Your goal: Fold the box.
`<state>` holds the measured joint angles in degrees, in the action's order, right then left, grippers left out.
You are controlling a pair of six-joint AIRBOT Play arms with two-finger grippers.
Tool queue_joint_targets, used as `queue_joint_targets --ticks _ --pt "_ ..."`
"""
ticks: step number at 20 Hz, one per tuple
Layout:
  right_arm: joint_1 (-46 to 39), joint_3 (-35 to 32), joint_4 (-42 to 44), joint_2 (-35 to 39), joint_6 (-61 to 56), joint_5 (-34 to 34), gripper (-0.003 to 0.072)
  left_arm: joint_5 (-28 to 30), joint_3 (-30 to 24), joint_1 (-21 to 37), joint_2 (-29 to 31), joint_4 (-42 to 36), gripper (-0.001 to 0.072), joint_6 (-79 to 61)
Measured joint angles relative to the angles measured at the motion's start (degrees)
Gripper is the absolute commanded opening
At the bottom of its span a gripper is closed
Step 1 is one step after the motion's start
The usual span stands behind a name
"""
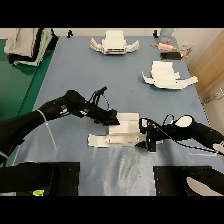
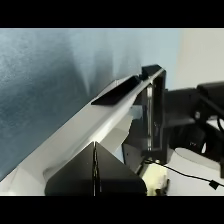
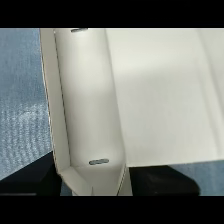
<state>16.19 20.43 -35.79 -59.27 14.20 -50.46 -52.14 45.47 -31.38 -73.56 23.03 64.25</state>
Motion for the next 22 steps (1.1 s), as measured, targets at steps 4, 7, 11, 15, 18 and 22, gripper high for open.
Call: queue_joint_targets --ticks 4,7,11,15,18,22 --pt "0.00 0.00 0.00 0.00 -0.07 0.00 0.0493 -2.62 0.02 1.14 11.19 9.99 0.0014 -1.33" --pt "0.00 0.00 0.00 0.00 -0.15 -0.02 0.0493 -4.20 -1.49 0.37 21.18 18.23 0.0014 -3.80" --pt "0.00 0.00 0.00 0.00 -0.17 0.00 0.0493 -5.18 -4.15 -3.54 31.30 27.34 0.0019 -8.61" --pt "0.00 0.00 0.00 0.00 -0.17 -0.02 0.0493 -4.55 -7.26 -8.35 34.64 33.70 0.0692 -17.22" --pt "0.00 0.00 0.00 0.00 -0.17 -0.02 0.0493 -1.92 -11.28 -8.85 34.95 34.18 0.0692 -26.97" --pt "0.00 0.00 -0.02 0.00 -0.20 -0.02 0.0493 2.25 -17.20 -8.37 32.59 30.40 0.0691 -41.83"
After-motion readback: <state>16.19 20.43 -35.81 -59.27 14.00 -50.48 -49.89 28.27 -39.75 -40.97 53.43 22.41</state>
